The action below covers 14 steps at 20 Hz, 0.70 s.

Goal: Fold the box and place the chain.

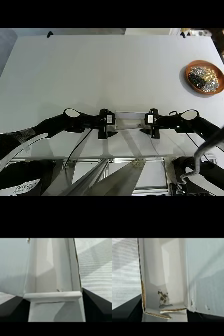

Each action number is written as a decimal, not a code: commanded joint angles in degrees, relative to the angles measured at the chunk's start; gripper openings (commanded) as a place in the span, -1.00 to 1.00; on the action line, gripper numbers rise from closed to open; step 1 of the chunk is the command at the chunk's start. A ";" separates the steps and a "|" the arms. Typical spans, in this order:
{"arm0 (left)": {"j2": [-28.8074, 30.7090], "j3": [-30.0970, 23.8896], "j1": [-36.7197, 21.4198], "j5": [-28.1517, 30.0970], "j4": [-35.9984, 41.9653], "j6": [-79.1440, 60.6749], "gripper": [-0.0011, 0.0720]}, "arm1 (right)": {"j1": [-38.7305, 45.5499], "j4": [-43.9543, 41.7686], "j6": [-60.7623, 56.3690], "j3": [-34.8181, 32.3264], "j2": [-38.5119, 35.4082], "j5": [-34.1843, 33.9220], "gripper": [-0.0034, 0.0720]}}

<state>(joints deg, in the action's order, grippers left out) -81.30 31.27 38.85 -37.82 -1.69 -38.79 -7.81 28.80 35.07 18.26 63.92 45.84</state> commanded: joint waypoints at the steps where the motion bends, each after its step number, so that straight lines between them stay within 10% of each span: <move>1: -0.04 0.00 0.20 -0.07 0.00 -0.26 0.34 | 0.02 -0.13 -0.09 0.00 0.00 -0.15 0.15; 4: -0.04 0.00 0.48 0.11 -0.11 -0.44 -0.58 | 0.02 -0.13 -0.09 0.00 0.00 -0.15 0.15; 14: 0.00 0.00 0.46 -0.15 -0.09 -0.37 -0.60 | 0.02 -0.13 -0.09 0.02 0.00 -0.15 0.15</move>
<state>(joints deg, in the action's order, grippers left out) -81.30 31.29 39.27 -37.76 -1.69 -39.13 -7.79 28.71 34.98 18.26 63.92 45.71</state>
